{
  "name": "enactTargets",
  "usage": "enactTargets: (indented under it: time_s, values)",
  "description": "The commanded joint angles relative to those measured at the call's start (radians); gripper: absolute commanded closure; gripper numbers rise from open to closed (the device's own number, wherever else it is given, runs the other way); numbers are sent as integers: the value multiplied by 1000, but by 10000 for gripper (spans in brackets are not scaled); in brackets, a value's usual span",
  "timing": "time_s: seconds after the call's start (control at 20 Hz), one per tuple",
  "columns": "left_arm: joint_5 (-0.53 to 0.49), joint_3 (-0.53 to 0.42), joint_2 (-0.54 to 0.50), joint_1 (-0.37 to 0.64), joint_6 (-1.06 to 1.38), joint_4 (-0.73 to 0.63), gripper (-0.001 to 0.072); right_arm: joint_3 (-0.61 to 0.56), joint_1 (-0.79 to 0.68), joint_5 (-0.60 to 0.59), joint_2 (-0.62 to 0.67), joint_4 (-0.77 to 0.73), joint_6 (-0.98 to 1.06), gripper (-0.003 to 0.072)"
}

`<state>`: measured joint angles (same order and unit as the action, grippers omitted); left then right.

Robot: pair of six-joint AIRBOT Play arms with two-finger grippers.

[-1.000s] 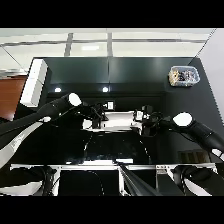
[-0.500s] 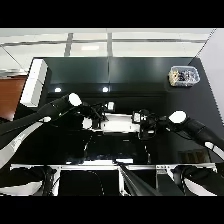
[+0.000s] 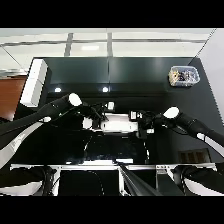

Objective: Fold the box and place the chain.

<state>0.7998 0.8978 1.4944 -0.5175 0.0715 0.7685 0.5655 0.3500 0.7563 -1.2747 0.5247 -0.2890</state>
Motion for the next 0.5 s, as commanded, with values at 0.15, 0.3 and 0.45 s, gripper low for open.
enactTargets:
  time_s: [0.15,0.3,0.45]
  values:
    - [-1,0,1,0,0,0,682,8,-1,-10,-13,30,50,-12]
    - [-1,0,1,0,0,0,681,16,-1,-16,-21,37,72,-12]
    - [-2,0,1,0,0,0,681,16,-1,-16,-21,38,72,-12]
